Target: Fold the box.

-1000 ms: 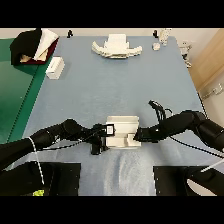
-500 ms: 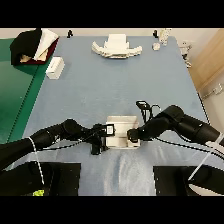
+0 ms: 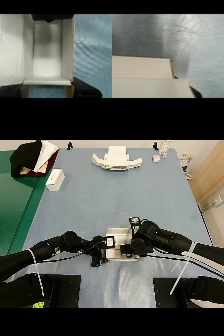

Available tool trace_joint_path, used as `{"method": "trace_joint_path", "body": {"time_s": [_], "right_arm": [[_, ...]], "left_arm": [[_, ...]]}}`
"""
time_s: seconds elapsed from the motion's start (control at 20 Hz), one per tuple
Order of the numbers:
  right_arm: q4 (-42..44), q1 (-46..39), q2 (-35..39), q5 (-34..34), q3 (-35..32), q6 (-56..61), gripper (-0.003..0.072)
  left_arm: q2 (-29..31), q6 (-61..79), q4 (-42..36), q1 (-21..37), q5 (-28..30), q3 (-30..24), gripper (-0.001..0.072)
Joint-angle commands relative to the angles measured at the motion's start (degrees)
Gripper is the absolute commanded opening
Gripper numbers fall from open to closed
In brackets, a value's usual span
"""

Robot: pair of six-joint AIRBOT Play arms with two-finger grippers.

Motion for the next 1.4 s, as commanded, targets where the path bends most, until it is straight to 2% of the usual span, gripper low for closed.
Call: {"method": "trace_joint_path", "body": {"time_s": [0.0, 0.05, 0.15, 0.35, 0.4, 0.45, 0.5, 0.7, 0.75, 0.8, 1.0, 1.05, 1.15, 1.2, 1.25, 1.3, 1.35], "right_arm": [[-3.32, 0.7, -1.09, -1.53, 0.66, 3.5, 0.0263], [-3.93, 0.7, -1.09, -2.1, 0.85, 3.5, 0.012], [-4.33, 0.7, -1.09, -2.93, 1.16, 3.48, 0.0001], [-4.31, 0.7, -1.09, -2.93, 1.16, 3.45, 0.0001], [-4.07, 0.7, -1.09, -2.93, 1.18, 3.45, 0.0037], [-3.63, 0.7, -1.07, -2.95, 1.18, 3.45, 0.0239], [-3.19, 0.7, -0.98, -2.95, 1.18, 3.45, 0.035], [-2.6, 0.68, 1.33, -3.85, 1.18, 2.6, 0.0361], [-2.75, 0.66, 2.67, -5.51, 1.27, 2.6, 0.043], [-3.34, 0.59, 3.93, -7.34, 1.73, 2.54, 0.0448], [-8.7, 0.55, 10.43, -10.71, 4.63, 2.21, 0.0447], [-11.1, 0.28, 12.09, -10.73, 4.98, 2.21, 0.0433], [-12.09, -3.67, 13.68, -11.87, 4.96, 0.07, 0.021], [-11.56, -7.17, 13.44, -12.63, 4.83, -3.56, 0.0152], [-10.49, -10.69, 12.87, -12.41, 4.42, -7.61, 0.006], [-8.79, -14.8, 11.8, -11.28, 4.02, -12.24, 0.0002], [-6.29, -18.69, 10.47, -9.38, 3.72, -16.7, 0.0002]], "left_arm": [[0.0, 0.0, 0.0, -0.04, 0.02, 0.0, 0.0313], [0.0, 0.0, 0.0, -0.04, 0.02, 0.0, 0.0312], [0.0, 0.0, 0.0, -0.04, 0.02, 0.0, 0.0312], [0.0, 0.0, 0.0, -0.04, 0.02, 0.0, 0.0312], [0.0, 0.0, 0.0, -0.04, 0.02, 0.0, 0.0312], [0.0, 0.0, 0.0, -0.04, 0.02, 0.0, 0.0313], [0.0, 0.0, 0.0, -0.04, 0.02, 0.0, 0.0313], [0.0, 0.0, 0.0, -0.04, 0.02, 0.0, 0.0312], [0.0, 0.0, 0.0, -0.04, 0.02, 0.0, 0.0313], [0.0, 0.0, 0.0, -0.04, 0.02, 0.0, 0.0312], [0.0, 0.0, 0.0, -0.04, 0.02, 0.0, 0.0312], [0.0, 0.0, 0.0, -0.04, 0.02, 0.0, 0.0312], [0.0, 0.0, 0.0, -0.04, 0.02, 0.0, 0.0312], [0.0, 0.0, 0.0, -0.04, 0.02, 0.0, 0.0312], [0.0, 0.0, 0.0, -0.04, 0.02, 0.0, 0.0313], [0.0, 0.0, 0.0, -0.04, 0.02, 0.0, 0.0312], [0.0, 0.0, 0.0, -0.04, 0.02, 0.0, 0.0313]]}}
